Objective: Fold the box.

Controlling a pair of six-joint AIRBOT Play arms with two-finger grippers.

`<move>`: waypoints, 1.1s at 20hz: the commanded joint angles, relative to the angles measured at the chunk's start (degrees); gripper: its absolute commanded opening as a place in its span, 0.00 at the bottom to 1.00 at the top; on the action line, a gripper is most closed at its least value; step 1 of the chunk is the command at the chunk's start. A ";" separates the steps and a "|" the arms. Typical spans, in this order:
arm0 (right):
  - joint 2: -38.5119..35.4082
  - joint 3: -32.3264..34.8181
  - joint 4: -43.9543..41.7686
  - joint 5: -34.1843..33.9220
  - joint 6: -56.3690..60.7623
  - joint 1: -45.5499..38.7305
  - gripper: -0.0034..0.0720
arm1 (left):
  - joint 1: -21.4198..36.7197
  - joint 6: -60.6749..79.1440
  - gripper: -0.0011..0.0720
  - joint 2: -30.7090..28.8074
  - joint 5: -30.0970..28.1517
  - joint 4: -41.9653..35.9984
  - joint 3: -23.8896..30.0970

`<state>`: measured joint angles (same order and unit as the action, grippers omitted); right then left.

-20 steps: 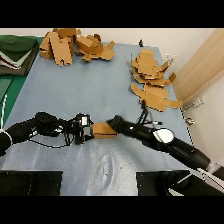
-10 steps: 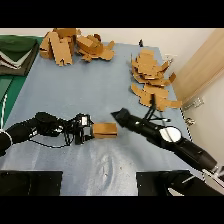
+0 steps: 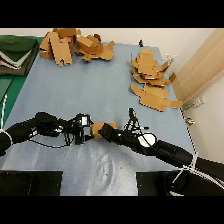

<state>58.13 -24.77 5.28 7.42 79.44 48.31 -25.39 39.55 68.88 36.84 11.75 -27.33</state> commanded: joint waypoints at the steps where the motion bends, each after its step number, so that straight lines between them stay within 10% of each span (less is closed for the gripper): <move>1: 1.92 0.02 -0.57 -0.39 0.02 0.74 0.04 | 0.02 0.00 0.64 -0.04 0.00 0.04 0.02; 22: -3.61 -4.09 4.63 -0.48 0.00 -0.11 0.05 | 0.02 0.00 0.64 -0.04 -0.02 0.04 0.02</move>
